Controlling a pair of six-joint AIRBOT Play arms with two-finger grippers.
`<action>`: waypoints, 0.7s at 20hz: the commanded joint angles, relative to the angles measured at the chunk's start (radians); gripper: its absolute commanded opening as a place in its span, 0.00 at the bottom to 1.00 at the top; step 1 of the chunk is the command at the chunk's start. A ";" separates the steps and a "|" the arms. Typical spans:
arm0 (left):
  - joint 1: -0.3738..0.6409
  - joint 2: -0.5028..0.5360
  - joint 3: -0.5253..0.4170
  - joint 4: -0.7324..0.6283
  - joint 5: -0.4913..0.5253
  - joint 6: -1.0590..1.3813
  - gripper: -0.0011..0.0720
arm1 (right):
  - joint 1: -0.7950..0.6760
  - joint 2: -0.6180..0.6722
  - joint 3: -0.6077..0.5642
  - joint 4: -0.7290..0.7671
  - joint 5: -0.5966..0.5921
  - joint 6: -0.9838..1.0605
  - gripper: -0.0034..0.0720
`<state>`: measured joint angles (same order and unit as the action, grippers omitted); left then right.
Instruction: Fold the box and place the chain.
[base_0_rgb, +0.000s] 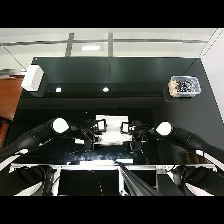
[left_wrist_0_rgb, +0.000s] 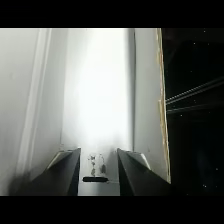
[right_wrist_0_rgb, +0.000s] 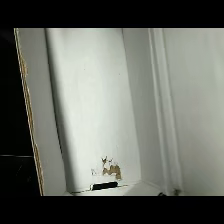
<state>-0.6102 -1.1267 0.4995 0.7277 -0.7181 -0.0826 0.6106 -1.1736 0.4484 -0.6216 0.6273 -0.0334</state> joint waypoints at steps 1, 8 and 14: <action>0.000 0.000 0.000 0.006 0.000 0.000 0.44 | 0.000 -0.001 0.000 0.000 0.000 0.000 0.59; 0.033 0.123 0.001 0.265 -0.021 -0.320 0.05 | 0.000 -0.001 0.000 0.000 0.000 0.000 0.59; 0.332 0.317 0.000 0.414 -0.106 -1.001 0.05 | 0.000 -0.001 0.000 0.000 0.000 0.000 0.59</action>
